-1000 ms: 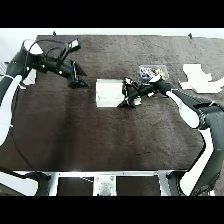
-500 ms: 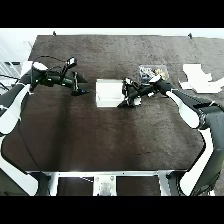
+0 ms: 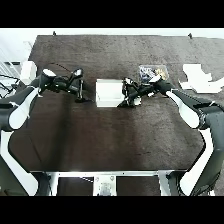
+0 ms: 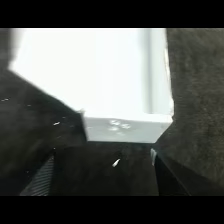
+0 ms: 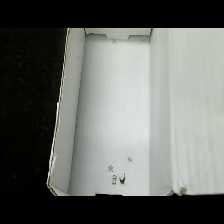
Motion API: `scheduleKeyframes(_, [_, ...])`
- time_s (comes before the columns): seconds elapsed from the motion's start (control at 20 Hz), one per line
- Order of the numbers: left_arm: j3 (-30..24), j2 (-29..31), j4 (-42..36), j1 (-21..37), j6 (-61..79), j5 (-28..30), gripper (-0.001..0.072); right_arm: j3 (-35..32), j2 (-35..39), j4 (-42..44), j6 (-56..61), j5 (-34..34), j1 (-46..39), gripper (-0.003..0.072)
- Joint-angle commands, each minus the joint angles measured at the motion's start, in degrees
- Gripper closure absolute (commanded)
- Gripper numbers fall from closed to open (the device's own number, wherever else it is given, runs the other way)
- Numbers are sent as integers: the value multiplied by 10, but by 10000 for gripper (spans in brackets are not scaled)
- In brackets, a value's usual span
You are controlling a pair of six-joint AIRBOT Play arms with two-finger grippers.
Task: Fold the box and place the chain.
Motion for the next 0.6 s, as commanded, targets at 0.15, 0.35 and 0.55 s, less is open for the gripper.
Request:
scheduleKeyframes(0.15, [6, -26, -22, -10, 37, -30, -1, 0, 0, 0, 0, 0, 0, 107])
scheduleKeyframes(0.35, [6, -26, -38, -10, 57, -43, -2, 0, 0, 0, 0, 0, 0, 108])
scheduleKeyframes(0.55, [7, -26, -42, -10, 71, -40, -2, 0, 0, 0, 0, 0, 0, 108])
